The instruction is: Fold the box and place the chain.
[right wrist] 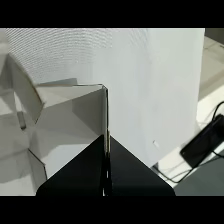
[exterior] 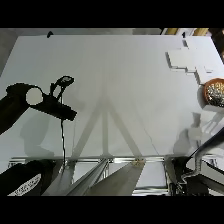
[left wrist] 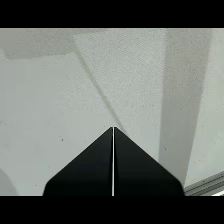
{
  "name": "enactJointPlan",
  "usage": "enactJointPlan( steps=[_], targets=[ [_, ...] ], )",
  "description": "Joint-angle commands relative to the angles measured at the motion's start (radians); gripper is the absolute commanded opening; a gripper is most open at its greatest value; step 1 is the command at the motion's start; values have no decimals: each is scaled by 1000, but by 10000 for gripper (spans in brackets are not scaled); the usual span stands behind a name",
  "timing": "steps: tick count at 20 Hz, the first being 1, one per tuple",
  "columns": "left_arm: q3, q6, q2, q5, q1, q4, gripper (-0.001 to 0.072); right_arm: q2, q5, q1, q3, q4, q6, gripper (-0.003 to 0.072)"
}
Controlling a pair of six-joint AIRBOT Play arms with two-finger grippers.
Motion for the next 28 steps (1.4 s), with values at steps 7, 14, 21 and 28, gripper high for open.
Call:
enactJointPlan(
  steps=[7,14,21,28],
  targets=[
    [0,0,1,0,-1,0,10,230,205,258,0,193,-5,20],
    [0,0,1,0,-1,0,10,478,200,632,-75,839,-41,20],
    [0,0,1,0,-1,0,10,645,145,1077,-220,919,149,20],
    [0,-2,1,31,-1,-3,10,644,49,1357,-225,906,270,21]
  ],
)
